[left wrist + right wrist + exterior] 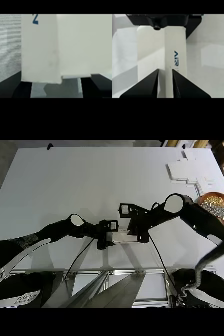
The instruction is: Fold the box and place the chain.
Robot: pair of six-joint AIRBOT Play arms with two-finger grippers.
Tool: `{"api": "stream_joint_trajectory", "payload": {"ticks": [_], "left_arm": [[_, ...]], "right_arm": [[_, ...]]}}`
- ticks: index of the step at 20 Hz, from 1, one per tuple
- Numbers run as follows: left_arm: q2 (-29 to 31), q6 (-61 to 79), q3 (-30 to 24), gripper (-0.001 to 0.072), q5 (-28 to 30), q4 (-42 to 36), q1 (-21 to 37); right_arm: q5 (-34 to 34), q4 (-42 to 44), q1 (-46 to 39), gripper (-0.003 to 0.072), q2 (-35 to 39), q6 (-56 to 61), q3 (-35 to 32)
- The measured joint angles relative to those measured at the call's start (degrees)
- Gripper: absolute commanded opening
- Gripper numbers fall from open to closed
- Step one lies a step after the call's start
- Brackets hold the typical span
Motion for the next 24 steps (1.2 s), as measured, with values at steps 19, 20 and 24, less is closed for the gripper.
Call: {"api": "stream_joint_trajectory", "payload": {"ticks": [19, 20, 24], "left_arm": [[0.0, 0.0, 0.0, 0.0334, 0.0, 0.0, 0.0], [0.0, 0.0, 0.0, 0.0334, 0.0, 0.0, 0.0], [0.0, 0.0, 0.0, 0.0334, 0.0, 0.0, 0.0]], "right_arm": [[-3.3, -5.5, 4.6, 0.0075, -1.7, -1.4, -0.1], [-3.3, -5.6, 4.6, 0.0075, -1.7, -1.4, -0.1], [-3.2, -5.6, 4.6, 0.0086, -1.9, -1.4, -0.1]]}}
